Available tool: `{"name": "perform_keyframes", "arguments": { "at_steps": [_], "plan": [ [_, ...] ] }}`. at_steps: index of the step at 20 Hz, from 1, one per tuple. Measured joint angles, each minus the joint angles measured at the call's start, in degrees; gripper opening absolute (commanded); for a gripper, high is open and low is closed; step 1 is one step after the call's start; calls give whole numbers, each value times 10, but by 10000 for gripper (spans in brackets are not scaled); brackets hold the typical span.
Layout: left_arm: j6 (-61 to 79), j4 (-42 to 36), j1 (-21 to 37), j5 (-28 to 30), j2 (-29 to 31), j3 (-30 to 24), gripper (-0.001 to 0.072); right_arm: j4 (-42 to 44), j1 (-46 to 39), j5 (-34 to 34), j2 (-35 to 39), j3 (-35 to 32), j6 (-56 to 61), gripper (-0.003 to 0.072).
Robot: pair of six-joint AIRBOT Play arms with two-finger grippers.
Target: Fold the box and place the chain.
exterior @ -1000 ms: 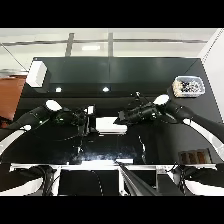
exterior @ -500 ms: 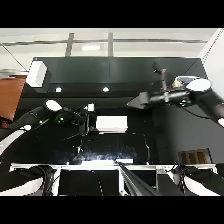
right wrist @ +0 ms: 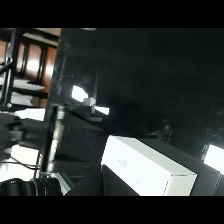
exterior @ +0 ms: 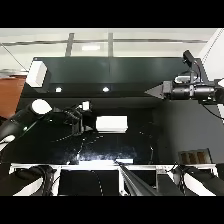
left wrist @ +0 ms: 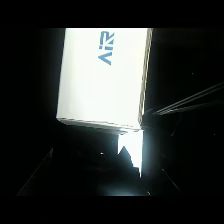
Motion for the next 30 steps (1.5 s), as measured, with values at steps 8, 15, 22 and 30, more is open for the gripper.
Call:
{"name": "perform_keyframes", "arguments": {
  "at_steps": [8, 15, 22, 30],
  "plan": [
    [-32, -55, -68, 39, -29, 59, 709, -40, -9, -2, 2, 0, -10, 21],
    [-34, -66, -127, 76, -118, 89, 708, -58, -10, -6, 2, 0, -12, 21],
    [-34, -68, -136, 84, -131, 93, 707, -67, -10, -12, 2, 0, -12, 21],
    [-39, -68, -134, 79, -131, 106, 706, -68, -10, -12, 2, 0, -12, 21]
  ]
}}
